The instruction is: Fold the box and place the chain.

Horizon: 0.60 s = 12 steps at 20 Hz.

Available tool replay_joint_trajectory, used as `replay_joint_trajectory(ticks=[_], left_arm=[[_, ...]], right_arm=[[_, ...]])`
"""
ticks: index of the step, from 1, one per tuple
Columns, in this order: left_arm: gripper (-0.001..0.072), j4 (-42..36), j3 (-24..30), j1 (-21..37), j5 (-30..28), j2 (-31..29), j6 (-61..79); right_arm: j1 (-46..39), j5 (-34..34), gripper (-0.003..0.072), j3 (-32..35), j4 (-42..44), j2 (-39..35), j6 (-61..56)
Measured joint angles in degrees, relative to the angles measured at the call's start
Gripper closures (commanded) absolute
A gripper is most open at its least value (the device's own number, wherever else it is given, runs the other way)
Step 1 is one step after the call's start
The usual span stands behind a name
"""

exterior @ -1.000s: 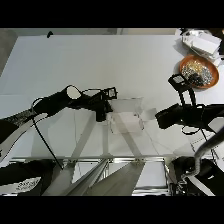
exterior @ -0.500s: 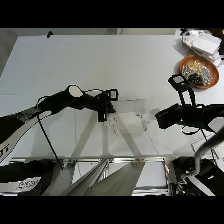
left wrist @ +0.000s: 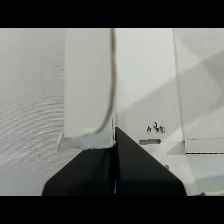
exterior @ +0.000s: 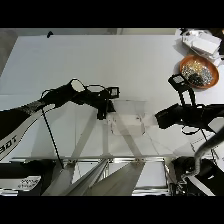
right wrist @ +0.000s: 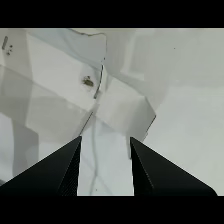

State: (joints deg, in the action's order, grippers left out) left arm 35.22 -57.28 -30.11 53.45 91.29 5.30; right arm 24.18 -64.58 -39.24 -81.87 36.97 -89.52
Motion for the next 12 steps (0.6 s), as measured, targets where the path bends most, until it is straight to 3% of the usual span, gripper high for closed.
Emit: replay_joint_trajectory(ticks=[12], left_arm=[[0.0703,0.07,-0.31,0.07,-2.16,1.51,-1.22]], right_arm=[[0.0,0.0,0.035,0.0,-0.02,0.0,0.0]])
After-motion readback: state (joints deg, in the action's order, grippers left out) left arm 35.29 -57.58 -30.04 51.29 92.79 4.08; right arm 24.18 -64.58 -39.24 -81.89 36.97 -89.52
